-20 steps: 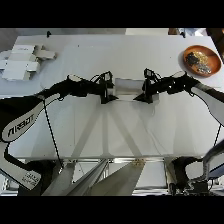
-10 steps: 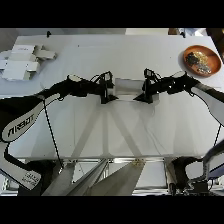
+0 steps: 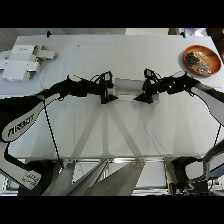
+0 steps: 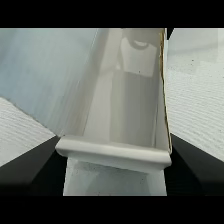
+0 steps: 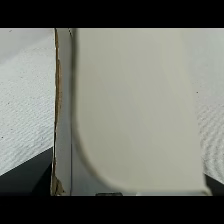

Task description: Fold the box and place the chain.

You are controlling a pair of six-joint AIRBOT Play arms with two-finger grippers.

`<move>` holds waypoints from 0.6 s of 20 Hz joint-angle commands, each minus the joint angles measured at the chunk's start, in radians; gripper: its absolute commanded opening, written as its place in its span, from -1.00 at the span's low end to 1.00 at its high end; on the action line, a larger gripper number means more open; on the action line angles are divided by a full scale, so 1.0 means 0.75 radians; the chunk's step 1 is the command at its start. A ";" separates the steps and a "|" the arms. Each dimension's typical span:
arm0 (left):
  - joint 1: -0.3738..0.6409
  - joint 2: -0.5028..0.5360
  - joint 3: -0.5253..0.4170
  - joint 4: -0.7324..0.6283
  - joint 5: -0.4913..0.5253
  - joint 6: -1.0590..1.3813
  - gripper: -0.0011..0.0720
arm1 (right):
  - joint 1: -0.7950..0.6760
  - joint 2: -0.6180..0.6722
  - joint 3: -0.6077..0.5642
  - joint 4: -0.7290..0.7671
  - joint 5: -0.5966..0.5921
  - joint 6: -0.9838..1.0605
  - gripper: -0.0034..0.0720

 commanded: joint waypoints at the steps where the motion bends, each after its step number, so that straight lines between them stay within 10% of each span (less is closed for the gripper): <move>1: -0.001 -0.001 0.002 0.000 0.001 0.000 0.07 | 0.002 0.000 -0.001 0.003 0.006 -0.001 0.28; 12: -0.001 -0.001 0.002 0.000 0.001 0.000 0.07 | 0.002 0.000 -0.001 0.007 0.001 -0.001 0.28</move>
